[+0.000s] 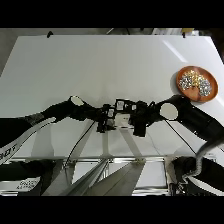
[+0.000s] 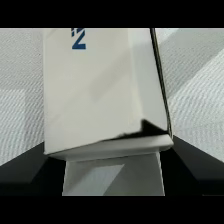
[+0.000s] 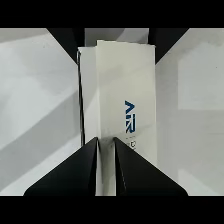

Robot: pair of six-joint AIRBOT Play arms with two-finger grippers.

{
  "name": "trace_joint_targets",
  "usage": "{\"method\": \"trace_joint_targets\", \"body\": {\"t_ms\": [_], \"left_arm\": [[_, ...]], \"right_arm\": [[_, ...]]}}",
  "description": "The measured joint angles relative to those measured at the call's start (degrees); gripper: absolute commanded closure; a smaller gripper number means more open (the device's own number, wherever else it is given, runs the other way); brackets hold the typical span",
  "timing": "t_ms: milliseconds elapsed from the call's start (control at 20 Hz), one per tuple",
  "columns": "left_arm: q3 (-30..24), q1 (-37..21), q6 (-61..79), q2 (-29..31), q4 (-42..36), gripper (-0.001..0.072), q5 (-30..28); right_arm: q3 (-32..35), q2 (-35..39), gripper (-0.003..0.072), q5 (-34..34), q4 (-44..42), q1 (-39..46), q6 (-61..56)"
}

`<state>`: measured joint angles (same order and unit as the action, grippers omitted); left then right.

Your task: Fold the box and place the chain.

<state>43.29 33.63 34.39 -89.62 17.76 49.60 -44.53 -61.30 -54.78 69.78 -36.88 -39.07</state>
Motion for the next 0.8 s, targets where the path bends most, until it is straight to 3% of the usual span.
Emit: {"method": "trace_joint_targets", "body": {"t_ms": [800], "left_arm": [[0.0,0.0,0.0,0.02,-0.02,0.054,0.13]], "right_arm": [[1.77,0.04,0.0607,1.68,0.74,-0.04,0.11]]}}
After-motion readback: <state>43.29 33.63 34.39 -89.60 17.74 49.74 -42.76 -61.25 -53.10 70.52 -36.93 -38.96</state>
